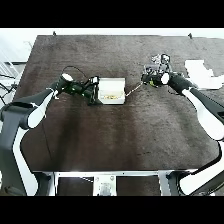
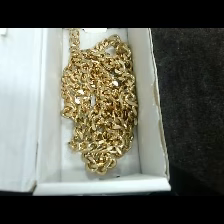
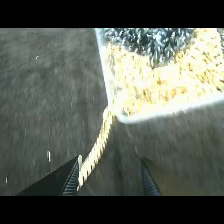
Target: Fold the box and place the chain.
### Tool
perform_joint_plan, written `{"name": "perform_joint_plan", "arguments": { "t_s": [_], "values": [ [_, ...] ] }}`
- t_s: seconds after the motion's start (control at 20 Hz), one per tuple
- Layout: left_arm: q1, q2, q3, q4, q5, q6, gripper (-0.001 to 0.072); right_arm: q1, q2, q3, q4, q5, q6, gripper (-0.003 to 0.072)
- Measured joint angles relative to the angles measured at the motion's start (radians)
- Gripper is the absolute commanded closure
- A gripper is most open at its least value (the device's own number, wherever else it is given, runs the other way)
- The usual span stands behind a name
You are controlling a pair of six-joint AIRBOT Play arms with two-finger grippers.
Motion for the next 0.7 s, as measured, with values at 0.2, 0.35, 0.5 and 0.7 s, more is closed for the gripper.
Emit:
{"name": "perform_joint_plan", "arguments": {
  "t_s": [0.2,0.35,0.5,0.7],
  "values": [
    [0.0,0.0,0.0,0.0,0.0,0.0,0.0349,-0.008,-0.079,0.076,0.091,-0.012,-0.077,0.0679],
    [0.0,0.0,0.0,0.0,0.0,0.0,0.0349,-0.008,-0.066,0.099,0.13,0.012,-0.138,0.068],
    [0.0,0.0,0.0,0.0,0.0,0.0,0.0349,0.016,0.058,0.108,0.142,0.082,-0.213,0.068],
    [0.0,0.0,0.0,0.0,0.0,0.0,0.0349,0.082,0.288,0.111,0.078,0.219,-0.274,0.068]
  ]
}}
